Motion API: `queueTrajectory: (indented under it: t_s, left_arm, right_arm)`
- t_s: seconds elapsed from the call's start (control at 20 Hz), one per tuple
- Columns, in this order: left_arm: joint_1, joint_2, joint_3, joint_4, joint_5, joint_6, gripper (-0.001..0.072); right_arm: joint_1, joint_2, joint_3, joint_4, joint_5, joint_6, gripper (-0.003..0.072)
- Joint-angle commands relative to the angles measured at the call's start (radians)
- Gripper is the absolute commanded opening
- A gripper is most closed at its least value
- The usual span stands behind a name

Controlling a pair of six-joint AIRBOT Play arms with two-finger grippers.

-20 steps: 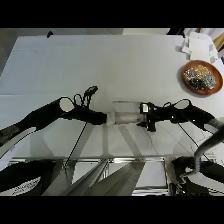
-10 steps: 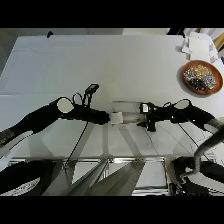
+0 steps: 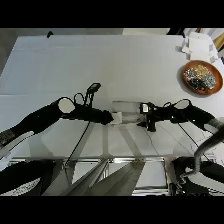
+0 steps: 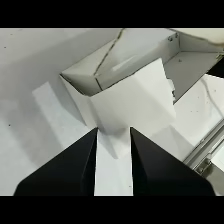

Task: Fold the box and place the chain.

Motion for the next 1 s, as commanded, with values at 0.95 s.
queueTrajectory:
  t_s: [0.95]
  left_arm:
    - [-0.137, -0.155, 0.248, 0.447, -0.110, -0.500, 0.0351]
  right_arm:
    - [0.000, 0.000, 0.001, 0.000, 0.000, 0.000, 0.0388]
